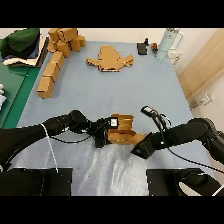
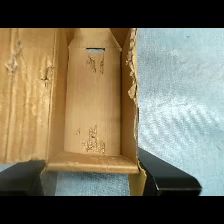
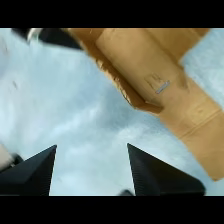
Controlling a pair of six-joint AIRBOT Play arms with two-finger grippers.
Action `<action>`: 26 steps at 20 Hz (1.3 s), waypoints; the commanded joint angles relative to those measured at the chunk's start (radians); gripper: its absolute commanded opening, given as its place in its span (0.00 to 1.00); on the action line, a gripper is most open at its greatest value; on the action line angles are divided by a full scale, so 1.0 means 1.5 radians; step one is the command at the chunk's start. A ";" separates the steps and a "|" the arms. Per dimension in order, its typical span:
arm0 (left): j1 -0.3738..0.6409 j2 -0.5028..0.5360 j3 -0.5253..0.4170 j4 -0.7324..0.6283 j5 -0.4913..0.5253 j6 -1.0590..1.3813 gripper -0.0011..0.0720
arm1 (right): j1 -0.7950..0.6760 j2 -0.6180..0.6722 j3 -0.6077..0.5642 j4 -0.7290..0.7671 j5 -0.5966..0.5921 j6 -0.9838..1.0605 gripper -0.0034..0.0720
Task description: Fold the box.
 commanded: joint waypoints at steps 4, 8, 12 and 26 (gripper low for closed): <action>0.000 0.000 0.000 0.000 0.000 0.000 0.63 | 0.001 0.003 0.001 0.026 0.221 0.304 0.97; 0.000 0.000 0.000 0.000 -0.001 0.000 0.63 | 0.001 0.003 0.001 0.026 0.244 0.304 0.98; 0.000 0.000 0.000 0.000 0.000 0.000 0.63 | 0.001 0.003 0.001 0.026 0.244 0.304 0.98; 0.019 0.042 -0.001 0.070 0.012 -0.127 0.63 | 0.001 0.002 0.001 0.008 0.262 0.304 0.98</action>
